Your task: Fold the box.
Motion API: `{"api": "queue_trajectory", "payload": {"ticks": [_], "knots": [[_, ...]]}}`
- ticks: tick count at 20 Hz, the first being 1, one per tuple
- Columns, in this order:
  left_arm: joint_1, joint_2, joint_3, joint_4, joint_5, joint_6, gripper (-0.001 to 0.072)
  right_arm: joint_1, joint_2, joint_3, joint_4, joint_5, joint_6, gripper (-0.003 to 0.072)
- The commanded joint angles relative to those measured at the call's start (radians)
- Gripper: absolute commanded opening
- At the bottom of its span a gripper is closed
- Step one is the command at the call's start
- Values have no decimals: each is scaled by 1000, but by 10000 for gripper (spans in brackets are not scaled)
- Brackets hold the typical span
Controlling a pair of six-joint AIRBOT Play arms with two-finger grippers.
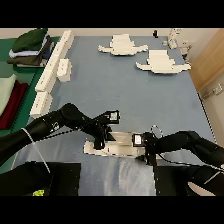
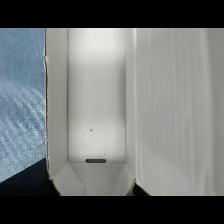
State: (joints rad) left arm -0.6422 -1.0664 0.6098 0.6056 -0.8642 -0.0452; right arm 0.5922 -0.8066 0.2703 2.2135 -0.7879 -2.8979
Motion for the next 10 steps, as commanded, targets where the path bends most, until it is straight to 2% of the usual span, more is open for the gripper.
{"api": "queue_trajectory", "payload": {"ticks": [1,2,3,6,10], "knots": [[0,1,1,0,0,0,16,-2,35,3,-18,0,2,596],[0,1,1,0,0,0,16,-8,48,3,-17,-6,3,661],[0,1,1,0,0,0,16,-15,60,2,-16,-14,15,672],[0,1,1,0,0,0,16,-18,84,-11,-10,-32,75,647],[0,1,1,0,0,0,16,-17,82,-33,-6,6,73,644]]}}
